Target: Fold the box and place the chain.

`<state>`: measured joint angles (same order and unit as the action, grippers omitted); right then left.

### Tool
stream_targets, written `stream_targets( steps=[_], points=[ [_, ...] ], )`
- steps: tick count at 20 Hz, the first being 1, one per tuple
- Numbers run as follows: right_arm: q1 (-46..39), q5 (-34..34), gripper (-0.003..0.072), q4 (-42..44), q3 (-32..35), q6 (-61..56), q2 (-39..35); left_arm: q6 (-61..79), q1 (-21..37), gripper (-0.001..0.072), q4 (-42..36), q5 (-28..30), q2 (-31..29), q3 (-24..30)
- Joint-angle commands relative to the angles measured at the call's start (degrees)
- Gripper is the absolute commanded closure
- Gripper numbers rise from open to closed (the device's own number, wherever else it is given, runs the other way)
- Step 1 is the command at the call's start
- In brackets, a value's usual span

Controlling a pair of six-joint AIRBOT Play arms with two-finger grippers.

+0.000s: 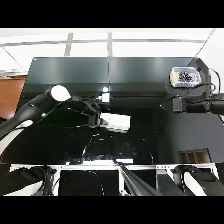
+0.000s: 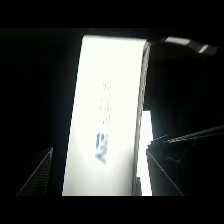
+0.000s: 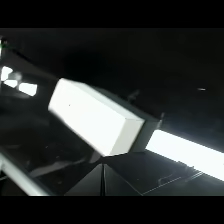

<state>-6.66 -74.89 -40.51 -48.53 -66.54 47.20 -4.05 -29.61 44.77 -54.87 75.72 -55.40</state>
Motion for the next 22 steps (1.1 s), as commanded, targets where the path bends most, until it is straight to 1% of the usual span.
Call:
stream_targets(
  steps=[1, 3, 5, 8, 10, 12, 19, 22],
  points=[
    [-1.2, 1.0, 0.0675, -1.6, -0.1, -0.7, -0.9, -7.4, -3.6, 0.0003, 0.2, -1.5, 7.0, -7.2],
    [-1.2, 0.8, 0.0675, -1.6, -0.1, -0.7, -0.9, -8.9, -3.7, 0.0002, 0.4, -2.3, 9.8, -8.9],
    [-1.2, 0.9, 0.0674, -1.7, -0.1, -0.7, -0.9, -8.9, -3.7, 0.0002, 0.5, -2.3, 10.8, -8.9],
    [-1.2, 1.3, 0.0674, -1.8, -0.1, -0.7, -0.9, -9.6, -3.7, 0.0002, 1.8, -2.9, 10.9, -8.9],
    [-1.2, 1.6, 0.0674, -1.8, -0.1, -0.7, -0.9, -9.6, -3.8, 0.0003, 4.1, -5.2, 11.0, -8.9],
    [-1.2, 1.9, 0.0675, -1.8, -0.1, -0.6, -0.9, -9.6, -4.0, 0.0003, 6.0, -5.6, 11.0, -8.9],
    [-1.2, 1.9, 0.0674, -1.8, -0.1, -0.5, -0.9, -9.4, -4.0, 0.0003, 6.0, -5.6, 11.1, -9.0],
    [-1.2, 1.9, 0.0674, -1.8, -0.1, -0.5, -0.9, -9.5, -5.2, 0.0002, 6.0, -5.4, 11.0, -9.0]
  ],
)
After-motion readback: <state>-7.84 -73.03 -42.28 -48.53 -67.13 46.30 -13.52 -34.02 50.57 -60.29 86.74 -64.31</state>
